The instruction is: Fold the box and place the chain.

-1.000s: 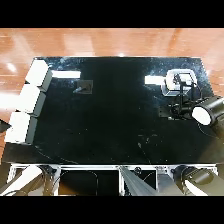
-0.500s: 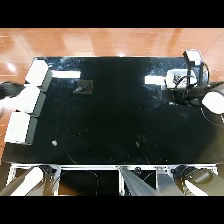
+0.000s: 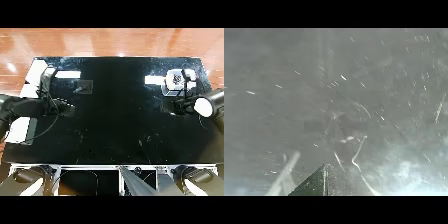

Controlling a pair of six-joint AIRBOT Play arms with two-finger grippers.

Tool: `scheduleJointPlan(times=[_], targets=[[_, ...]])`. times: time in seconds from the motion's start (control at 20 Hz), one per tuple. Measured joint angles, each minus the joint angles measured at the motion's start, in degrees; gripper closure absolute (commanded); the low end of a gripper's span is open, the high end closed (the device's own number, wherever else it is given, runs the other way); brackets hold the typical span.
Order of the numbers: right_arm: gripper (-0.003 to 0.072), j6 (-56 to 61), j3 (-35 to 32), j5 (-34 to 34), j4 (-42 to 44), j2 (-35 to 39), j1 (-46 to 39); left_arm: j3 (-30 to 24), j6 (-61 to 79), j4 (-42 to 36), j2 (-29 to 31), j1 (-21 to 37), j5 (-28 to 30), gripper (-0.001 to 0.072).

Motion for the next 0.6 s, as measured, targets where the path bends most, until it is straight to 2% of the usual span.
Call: scheduleJointPlan(times=[0.2,0.6], targets=[[0.0656,0.79,-2.36,-0.37,-0.57,0.00,-0.70,-1.27,-7.50,6.12,0.39,-4.00,-2.71,0.0688],[0.0656,1.11,-3.21,-0.37,-0.72,0.00,-0.94,-1.75,-10.73,8.74,0.46,-5.44,-3.85,0.0688]])
